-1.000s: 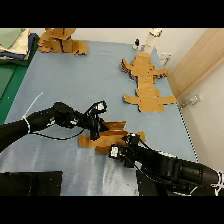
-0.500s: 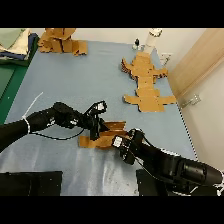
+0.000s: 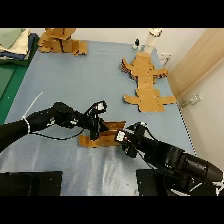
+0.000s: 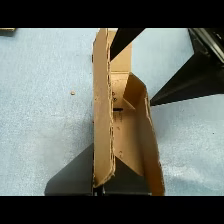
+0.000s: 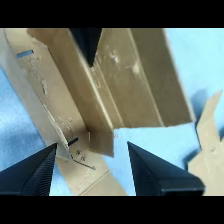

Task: Fold the box.

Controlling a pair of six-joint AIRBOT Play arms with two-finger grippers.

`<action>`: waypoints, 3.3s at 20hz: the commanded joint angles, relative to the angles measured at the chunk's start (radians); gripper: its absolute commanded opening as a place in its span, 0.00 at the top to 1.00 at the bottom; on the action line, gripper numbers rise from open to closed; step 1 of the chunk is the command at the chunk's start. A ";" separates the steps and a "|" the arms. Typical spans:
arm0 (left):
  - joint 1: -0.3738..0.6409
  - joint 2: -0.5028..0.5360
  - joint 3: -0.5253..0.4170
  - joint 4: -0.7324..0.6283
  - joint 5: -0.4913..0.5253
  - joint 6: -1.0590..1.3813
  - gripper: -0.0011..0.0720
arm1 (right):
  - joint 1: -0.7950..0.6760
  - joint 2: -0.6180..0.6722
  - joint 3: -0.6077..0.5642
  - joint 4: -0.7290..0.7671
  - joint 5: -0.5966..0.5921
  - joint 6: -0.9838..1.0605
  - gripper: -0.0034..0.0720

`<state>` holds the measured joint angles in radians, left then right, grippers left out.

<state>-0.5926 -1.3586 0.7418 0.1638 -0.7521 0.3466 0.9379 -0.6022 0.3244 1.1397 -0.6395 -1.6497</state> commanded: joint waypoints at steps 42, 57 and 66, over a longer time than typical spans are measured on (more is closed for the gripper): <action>0.000 0.000 0.001 0.000 0.000 0.000 0.97 | -0.574 -0.539 0.255 1.019 -0.275 -1.348 0.02; 0.000 0.000 0.001 0.000 0.000 0.000 0.97 | -0.574 -0.539 0.255 1.026 -0.319 -1.348 0.06; 0.000 0.000 0.001 0.000 0.000 0.000 0.97 | -0.575 -0.539 0.248 1.022 -0.318 -1.350 0.27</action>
<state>-0.5934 -1.3586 0.7418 0.1638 -0.7528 0.3473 0.3626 -1.1408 0.5728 2.1654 -0.9596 -3.0005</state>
